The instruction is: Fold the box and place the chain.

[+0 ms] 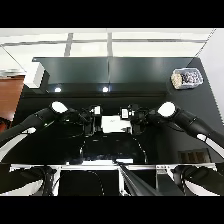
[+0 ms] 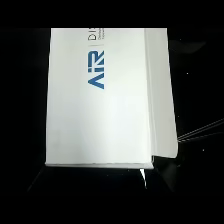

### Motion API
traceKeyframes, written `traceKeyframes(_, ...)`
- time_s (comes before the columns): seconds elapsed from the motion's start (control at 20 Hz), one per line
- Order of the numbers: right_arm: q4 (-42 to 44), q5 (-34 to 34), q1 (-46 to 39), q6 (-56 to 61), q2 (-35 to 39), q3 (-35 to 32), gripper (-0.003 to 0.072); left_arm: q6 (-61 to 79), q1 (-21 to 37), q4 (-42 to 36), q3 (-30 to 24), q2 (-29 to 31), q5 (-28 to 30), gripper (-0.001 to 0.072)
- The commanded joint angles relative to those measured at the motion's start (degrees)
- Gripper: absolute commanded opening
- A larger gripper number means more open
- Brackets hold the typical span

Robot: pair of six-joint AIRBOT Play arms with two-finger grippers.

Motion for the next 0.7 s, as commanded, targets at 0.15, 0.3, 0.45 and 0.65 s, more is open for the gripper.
traceKeyframes(0.15, 0.33, 0.98, -0.02, 0.33, 0.07, 2.34, 0.0718, 0.07, -0.02, 0.09, 0.02, -0.04, -0.20, 0.0370)
traceKeyframes(0.3, 0.33, 4.85, -0.02, 1.05, 0.07, 2.45, 0.0718, 0.07, -0.02, 0.07, 0.02, -0.04, -0.20, 0.0370)
traceKeyframes(0.45, 0.35, 5.68, -0.02, 2.38, 0.22, 2.49, 0.0718, 0.07, -0.02, 0.07, 0.02, -0.04, -0.20, 0.0370)
traceKeyframes(0.65, 0.35, 5.49, -0.02, 4.00, 1.01, 2.51, 0.0717, 0.07, -0.02, 0.07, 0.02, -0.04, -0.20, 0.0370)
